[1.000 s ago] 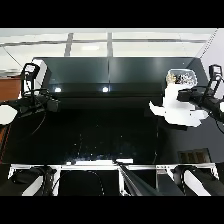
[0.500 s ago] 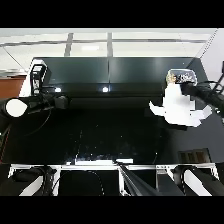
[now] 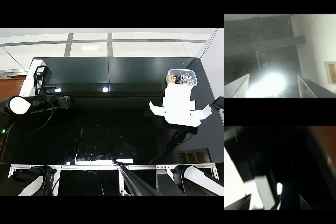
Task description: Fold the box and place the chain.
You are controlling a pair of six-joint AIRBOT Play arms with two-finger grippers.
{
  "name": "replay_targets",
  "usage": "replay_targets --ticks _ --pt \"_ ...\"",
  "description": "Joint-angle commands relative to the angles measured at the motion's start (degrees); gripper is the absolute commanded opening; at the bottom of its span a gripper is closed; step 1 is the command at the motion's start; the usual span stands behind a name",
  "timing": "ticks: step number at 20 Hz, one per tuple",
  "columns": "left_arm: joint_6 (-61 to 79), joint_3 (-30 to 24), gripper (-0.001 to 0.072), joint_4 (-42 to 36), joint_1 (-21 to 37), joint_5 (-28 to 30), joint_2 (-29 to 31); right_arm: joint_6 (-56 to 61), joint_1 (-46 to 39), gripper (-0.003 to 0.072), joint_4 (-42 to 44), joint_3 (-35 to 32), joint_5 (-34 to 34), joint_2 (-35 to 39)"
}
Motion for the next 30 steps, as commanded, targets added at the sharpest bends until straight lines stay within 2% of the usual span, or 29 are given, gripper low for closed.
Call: replay_targets --ticks 1,2,3,4,7,8,9,10,11,12,15,17,20,22,24,27,30 --pt "0.04 0.0 0.0705 -0.94 -0.04 -0.61 -0.09 -4.33 2.58 0.072 -2.14 1.36 9.84 -6.05" --pt "0.02 0.0 0.0705 -0.98 -0.04 -0.81 -0.09 -3.87 4.52 0.072 -4.81 1.36 9.31 -7.1" --pt "0.04 0.0 0.0705 -1.11 -0.04 -1.2 -0.09 -2.6 6.1 0.0655 -8.09 1.36 7.72 -7.65" --pt "0.04 0.0 0.0705 -1.16 -0.04 -1.46 -0.09 -1.03 7.26 0.0544 -11.02 1.36 5.6 -7.72" --pt "0.04 0.0 0.0705 -1.18 -0.04 -1.57 -0.09 0.37 8.28 0.0544 -13.77 2.45 1.99 -7.76" --pt "0.04 0.0 0.0705 -1.18 -0.04 -1.57 -0.09 0.35 8.28 0.046 -13.79 2.91 1.68 -7.8" --pt "0.04 0.0 0.0705 -1.18 -0.04 -1.57 -0.09 0.09 8.28 0.0326 -13.75 3.19 1.49 -7.82" --pt "0.04 0.0 0.0705 -1.18 -0.04 -1.57 -0.09 -0.83 8.31 0.0239 -13.73 3.45 1.46 -7.8" --pt "0.04 0.0 0.0704 -1.27 -0.04 -1.57 -0.09 -1.86 8.28 0.0111 -13.2 3.61 1.62 -7.8" --pt "0.04 0.0 0.0705 -1.46 -0.04 -1.57 -0.09 -2.29 8.31 0.0064 -12.98 3.76 1.84 -7.8" --pt "0.04 0.0 0.0704 -1.64 -0.04 -1.6 -0.09 -2.84 8.31 0.0057 -10.6 4.35 3.87 -7.61" --pt "0.04 0.0 0.0705 -1.62 -0.04 -1.57 -0.09 -5.03 8.31 0.0016 -6.64 4.35 5.64 -6.6" --pt "0.11 0.0 0.0705 -1.62 -0.04 -1.53 -0.09 -8.0 8.31 0.0016 3.06 4.11 7.56 -4.13" --pt "0.11 0.0 0.0704 -1.64 -0.04 -1.55 -0.09 -11.13 8.31 0.0015 12.63 2.19 8.11 -1.51" --pt "0.09 -0.02 0.0704 -1.86 -0.04 -1.55 -0.11 -15.98 9.09 0.0015 22.67 -2.47 8.09 1.73" --pt "0.17 -0.02 0.0704 -4.85 -0.07 -1.2 -0.76 -26.49 14.71 0.0016 40.79 -14.27 5.07 6.91" --pt "1.46 0.0 0.0704 -6.8 -1.25 -1.22 -3.37 -31.28 23.65 0.0017 50.97 -23.58 -5.29 7.91"
